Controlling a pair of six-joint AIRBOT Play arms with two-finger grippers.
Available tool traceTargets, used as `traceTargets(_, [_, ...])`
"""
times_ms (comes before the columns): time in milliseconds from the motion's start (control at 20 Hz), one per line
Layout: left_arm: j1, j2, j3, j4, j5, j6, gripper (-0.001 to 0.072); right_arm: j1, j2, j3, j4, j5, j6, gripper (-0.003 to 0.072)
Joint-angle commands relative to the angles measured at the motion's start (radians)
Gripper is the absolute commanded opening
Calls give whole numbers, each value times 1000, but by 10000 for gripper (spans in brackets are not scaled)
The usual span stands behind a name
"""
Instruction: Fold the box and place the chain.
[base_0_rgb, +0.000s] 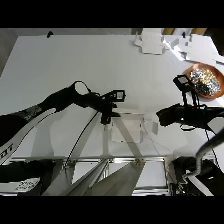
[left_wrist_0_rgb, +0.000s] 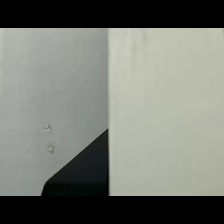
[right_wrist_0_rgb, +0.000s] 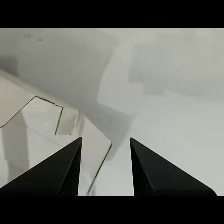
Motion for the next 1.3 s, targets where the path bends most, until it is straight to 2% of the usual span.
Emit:
traceTargets(0, [-29,-3,0,3,71,6,6,1,11,7,-54,37,-4,336])
traceTargets(500, [-30,-50,0,30,104,-8,6,1,11,6,-58,35,-4,334])
traceTargets(800, [-30,-37,0,136,128,-162,4,1,11,6,-58,33,-4,334])
traceTargets(1250, [-32,1,0,173,137,-250,2,1,11,6,-58,33,-4,334])
